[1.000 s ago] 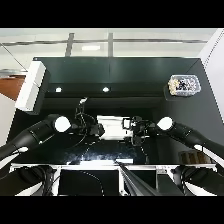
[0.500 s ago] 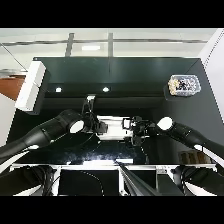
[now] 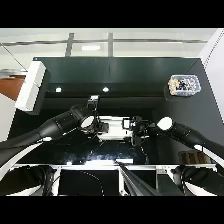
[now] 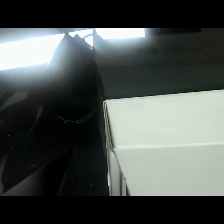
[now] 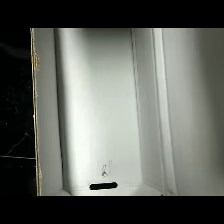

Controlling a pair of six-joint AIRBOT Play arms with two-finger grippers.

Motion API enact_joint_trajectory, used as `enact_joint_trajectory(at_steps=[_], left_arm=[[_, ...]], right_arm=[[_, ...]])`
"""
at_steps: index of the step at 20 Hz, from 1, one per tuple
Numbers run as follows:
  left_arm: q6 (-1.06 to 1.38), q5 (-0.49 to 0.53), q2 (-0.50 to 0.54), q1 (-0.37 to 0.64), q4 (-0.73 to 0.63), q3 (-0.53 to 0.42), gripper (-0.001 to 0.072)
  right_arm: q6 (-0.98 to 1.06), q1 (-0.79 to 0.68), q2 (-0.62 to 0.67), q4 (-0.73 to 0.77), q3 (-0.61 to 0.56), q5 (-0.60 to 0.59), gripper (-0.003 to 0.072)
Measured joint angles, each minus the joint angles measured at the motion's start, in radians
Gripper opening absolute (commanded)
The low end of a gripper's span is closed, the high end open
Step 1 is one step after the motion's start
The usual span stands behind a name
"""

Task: Fold the box and place the chain.

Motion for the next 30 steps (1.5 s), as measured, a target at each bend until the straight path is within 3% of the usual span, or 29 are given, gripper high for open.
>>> enact_joint_trajectory(at_steps=[3,4,5,6,27,29,30], left_arm=[[-0.011,-0.018,-0.032,-0.006,-0.001,0.034,0.0346],[-0.015,-0.017,-0.043,-0.012,-0.001,0.044,0.0296],[-0.016,-0.018,-0.055,-0.019,-0.007,0.054,0.0194],[-0.016,-0.018,-0.063,-0.027,-0.011,0.06,0.0178],[-0.094,-0.018,-0.103,-0.05,-0.01,0.076,0.016],[-0.097,-0.021,-0.105,-0.05,-0.009,0.077,0.0134],[-0.097,-0.024,-0.105,-0.05,-0.008,0.077,0.0077]], right_arm=[[0.0,0.0,0.0,0.0,0.0,0.0,0.0525],[0.0,0.0,0.0,0.0,0.0,0.0,0.0525],[0.0,0.0,0.0,0.0,0.0,0.0,0.0525],[0.0,0.0,0.0,0.0,0.0,0.001,0.0525],[0.0,0.0,0.0,0.0,0.0,0.0,0.0525],[0.0,0.0,0.0,0.0,0.0,0.0,0.0524],[0.0,0.0,0.0,0.0,0.0,0.0,0.0525]])
